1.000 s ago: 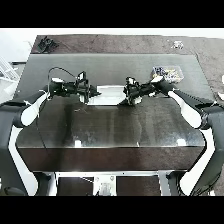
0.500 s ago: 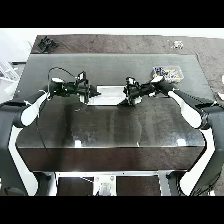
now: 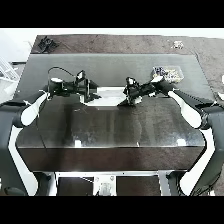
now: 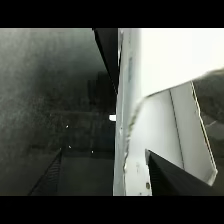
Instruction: Fold the box and place the chain.
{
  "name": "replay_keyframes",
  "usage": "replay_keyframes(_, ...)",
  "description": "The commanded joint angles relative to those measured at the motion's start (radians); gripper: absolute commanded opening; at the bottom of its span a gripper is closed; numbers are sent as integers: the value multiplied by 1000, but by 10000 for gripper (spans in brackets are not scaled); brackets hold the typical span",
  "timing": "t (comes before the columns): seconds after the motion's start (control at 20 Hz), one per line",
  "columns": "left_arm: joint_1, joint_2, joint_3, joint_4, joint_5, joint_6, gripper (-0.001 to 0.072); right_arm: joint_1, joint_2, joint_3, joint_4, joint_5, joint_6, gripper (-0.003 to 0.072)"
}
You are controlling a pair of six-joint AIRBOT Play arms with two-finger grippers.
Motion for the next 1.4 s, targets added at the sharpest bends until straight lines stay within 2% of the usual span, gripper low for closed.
replay_keyframes(0.0, 2, 18, 4, -29, -9, -2, 594, 1, -1, 0, 3, -2, 0, 579)
replay_keyframes(0.2, 21, 64, 11, 9, -43, -27, 594, 1, -1, 0, 3, -2, 0, 579)
replay_keyframes(0.45, 159, 151, 16, 7, -163, -101, 592, 1, -1, 0, 3, -2, 0, 579)
replay_keyframes(0.5, 188, 168, 16, 5, -198, -109, 507, 1, -1, 0, 3, -2, 0, 579)
replay_keyframes(0.55, 212, 187, 16, 8, -249, -105, 122, 1, -1, 0, 3, -2, 0, 579)
replay_keyframes(0.6, 230, 203, 16, 5, -313, -82, 19, 1, -1, 0, 3, -2, 0, 579)
replay_keyframes(0.7, 240, 251, 13, 14, -378, -132, 15, 1, -1, 0, 3, -2, 0, 579)
replay_keyframes(0.8, 220, 314, 0, 29, -390, -160, 13, 1, -1, 0, 3, -2, 0, 580)
replay_keyframes(0.95, 163, 466, -116, 29, -297, -160, 13, 1, -1, 0, 3, -2, 0, 580)
replay_keyframes(1.0, 140, 520, -176, 29, -232, -158, 12, 1, -1, 0, 3, -2, 0, 580)
replay_keyframes(1.1, 84, 614, -317, 28, -34, -156, 13, 1, -1, 0, 3, -2, 0, 579)
replay_keyframes(1.2, 36, 644, -418, 27, 79, -158, 14, 1, -1, 0, 3, -2, 0, 579)
replay_keyframes(1.35, -8, 627, -495, 31, 111, -161, 15, 1, -1, 0, 3, -2, 0, 579)
